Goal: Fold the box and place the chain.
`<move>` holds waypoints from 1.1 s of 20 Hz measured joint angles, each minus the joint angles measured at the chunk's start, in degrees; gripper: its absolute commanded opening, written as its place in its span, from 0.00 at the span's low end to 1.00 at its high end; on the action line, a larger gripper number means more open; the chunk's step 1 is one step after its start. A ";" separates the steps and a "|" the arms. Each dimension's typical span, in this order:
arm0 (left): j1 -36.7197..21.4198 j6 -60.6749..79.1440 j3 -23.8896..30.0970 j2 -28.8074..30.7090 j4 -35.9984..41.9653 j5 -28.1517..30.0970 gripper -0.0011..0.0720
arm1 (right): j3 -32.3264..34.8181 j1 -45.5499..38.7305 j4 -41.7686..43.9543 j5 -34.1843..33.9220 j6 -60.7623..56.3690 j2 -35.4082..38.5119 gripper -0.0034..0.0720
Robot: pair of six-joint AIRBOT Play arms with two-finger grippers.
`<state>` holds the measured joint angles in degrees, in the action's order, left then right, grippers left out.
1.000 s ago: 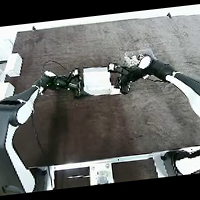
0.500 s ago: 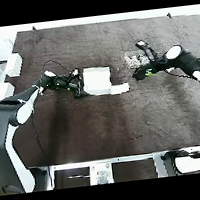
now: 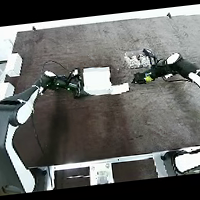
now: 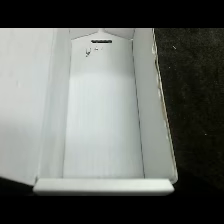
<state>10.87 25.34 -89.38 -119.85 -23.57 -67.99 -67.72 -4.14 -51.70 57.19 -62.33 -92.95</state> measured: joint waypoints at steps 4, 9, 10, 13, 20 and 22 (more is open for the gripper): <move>0.00 0.00 0.02 0.00 0.00 -0.07 0.87 | 0.11 2.78 6.43 1.11 0.76 -4.48 0.05; 0.00 0.00 0.02 0.00 0.00 -0.07 0.87 | -0.83 6.97 14.12 1.97 5.51 -6.34 0.05; 0.00 0.00 0.00 0.00 0.00 -0.07 0.87 | -1.09 7.45 14.88 2.05 5.86 -6.19 0.05; 0.00 0.00 0.02 0.00 0.00 -0.09 0.87 | -1.51 8.04 16.11 2.16 6.40 -4.70 0.06; 0.00 0.00 0.02 0.00 0.00 -0.11 0.87 | -1.75 9.07 17.07 2.43 5.88 -3.02 0.55; 0.00 0.02 0.02 0.00 0.00 -0.11 0.87 | -1.75 9.57 17.11 2.43 5.29 -2.95 0.57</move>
